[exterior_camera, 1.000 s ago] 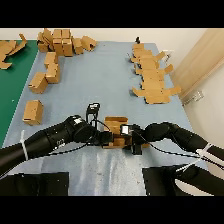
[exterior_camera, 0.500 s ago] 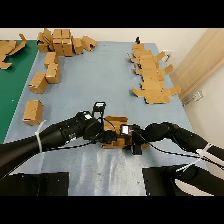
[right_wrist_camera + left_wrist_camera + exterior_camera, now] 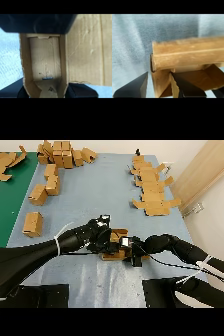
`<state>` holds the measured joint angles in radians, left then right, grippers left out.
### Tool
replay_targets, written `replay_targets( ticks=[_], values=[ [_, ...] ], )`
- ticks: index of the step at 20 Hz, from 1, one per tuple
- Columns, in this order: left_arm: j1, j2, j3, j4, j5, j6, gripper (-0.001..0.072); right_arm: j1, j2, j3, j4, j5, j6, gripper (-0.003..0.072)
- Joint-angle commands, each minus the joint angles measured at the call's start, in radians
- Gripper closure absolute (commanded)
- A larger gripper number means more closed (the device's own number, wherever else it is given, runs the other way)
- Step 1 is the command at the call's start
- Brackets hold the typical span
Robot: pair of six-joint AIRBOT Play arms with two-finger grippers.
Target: Fold the box.
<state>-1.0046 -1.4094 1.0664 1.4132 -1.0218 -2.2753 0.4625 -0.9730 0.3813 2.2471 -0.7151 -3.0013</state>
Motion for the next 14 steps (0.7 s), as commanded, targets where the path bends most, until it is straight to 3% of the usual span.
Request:
replay_targets(
  ticks=[1, 12, 13, 14],
  values=[
    [0.0, -0.038, 0.02, 0.005, -0.029, -0.01, 0.0258, 0.0, 0.0, 0.0, 0.0, 0.0, 0.0, 0.0165],
    [0.0, -0.074, 0.021, -0.001, 0.01, -0.022, 0.0262, 0.0, 0.0, 0.0, 0.0, 0.0, 0.0, 0.0165],
    [0.0, -0.074, 0.021, -0.001, 0.022, -0.028, 0.0298, 0.0, 0.0, 0.0, 0.0, 0.0, 0.0, 0.0165],
    [0.0, -0.074, 0.021, -0.003, 0.032, -0.03, 0.0534, 0.0, 0.0, 0.0, 0.0, 0.0, 0.0, 0.0165]
  ],
)
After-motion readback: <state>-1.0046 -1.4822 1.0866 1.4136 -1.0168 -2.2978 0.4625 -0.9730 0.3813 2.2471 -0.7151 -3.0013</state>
